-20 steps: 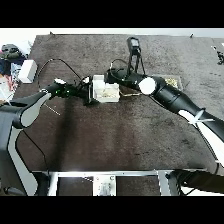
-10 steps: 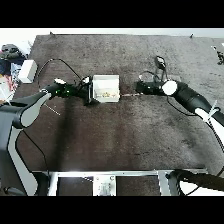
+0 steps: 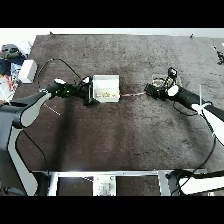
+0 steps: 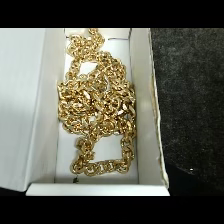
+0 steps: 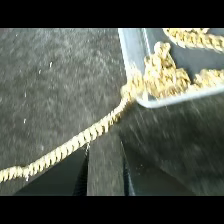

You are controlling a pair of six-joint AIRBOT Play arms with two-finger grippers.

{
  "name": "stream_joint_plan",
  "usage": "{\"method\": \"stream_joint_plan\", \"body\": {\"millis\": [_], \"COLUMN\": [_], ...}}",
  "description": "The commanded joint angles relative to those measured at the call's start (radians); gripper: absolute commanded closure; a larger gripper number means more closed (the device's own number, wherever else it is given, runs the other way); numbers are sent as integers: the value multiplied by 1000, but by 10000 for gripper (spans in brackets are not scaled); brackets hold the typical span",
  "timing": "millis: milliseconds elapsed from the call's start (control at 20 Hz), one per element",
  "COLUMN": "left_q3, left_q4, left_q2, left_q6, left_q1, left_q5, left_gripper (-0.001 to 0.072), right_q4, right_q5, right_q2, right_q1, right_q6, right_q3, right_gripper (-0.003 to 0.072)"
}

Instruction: Fold the box and place the chain.

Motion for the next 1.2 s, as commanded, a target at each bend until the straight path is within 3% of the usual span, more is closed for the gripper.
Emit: {"method": "stream_joint_plan", "body": {"millis": [0, 150, 200, 300, 550, 800, 1150], "left_q3": [1, 1, 1, 1, 1, 1, 1], "left_q4": [0, 0, 0, 0, 0, 0, 0], "left_q2": [0, 0, 0, 0, 0, 0, 0], "left_q6": [0, 0, 0, 0, 0, 0, 0], "left_q1": [1, 1, 1, 1, 1, 1, 1], "left_q5": [0, 0, 0, 0, 0, 0, 0], "left_gripper": [364, 363, 363, 363, 363, 363, 363], "right_q4": [32, 59, 61, 61, 61, 61, 84], "right_q5": [-29, -18, -19, -26, 71, 12, -105], "right_q2": [-77, -118, -124, -117, 85, 293, 318], "right_q1": [-6, -2, 0, 13, 148, 315, 459], "right_q6": [5, 5, 4, 0, -78, -79, -75], "right_q3": [60, 93, 92, 93, 92, 93, 130], "right_gripper": [454, 478, 639, 675, 675, 674, 674]}}
